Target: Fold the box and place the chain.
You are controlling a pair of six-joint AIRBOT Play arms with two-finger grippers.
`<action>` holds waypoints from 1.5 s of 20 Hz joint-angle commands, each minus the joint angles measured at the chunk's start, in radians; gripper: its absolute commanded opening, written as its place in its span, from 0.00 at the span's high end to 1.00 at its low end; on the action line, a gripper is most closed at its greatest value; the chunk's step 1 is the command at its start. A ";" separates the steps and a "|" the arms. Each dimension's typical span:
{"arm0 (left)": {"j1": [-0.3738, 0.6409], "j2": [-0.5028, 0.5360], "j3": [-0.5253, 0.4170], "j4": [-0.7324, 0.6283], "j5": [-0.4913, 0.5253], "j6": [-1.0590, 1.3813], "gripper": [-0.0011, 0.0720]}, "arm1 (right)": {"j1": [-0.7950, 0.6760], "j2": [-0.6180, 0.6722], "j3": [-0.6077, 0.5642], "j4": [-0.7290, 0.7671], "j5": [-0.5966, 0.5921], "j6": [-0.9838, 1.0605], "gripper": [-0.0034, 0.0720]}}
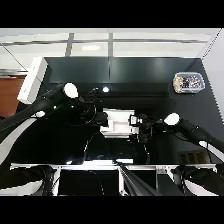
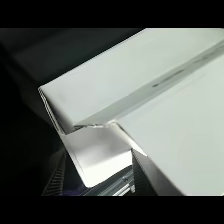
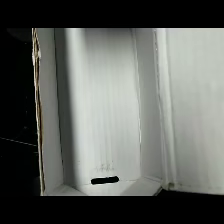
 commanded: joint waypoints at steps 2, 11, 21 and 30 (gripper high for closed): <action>-0.034 0.000 0.000 0.019 0.051 -0.073 0.34 | 0.000 0.000 0.000 0.000 0.000 0.000 0.32; -0.147 0.000 0.000 0.298 0.127 -0.306 0.34 | 0.000 0.000 0.000 0.000 0.000 0.000 0.32; -0.292 -0.062 0.106 0.549 0.072 -0.524 0.34 | 0.000 0.000 0.000 0.000 -0.003 0.001 0.32; -0.303 -0.109 0.115 0.594 0.046 -0.676 0.36 | 0.000 0.000 0.000 0.000 -0.002 0.001 0.32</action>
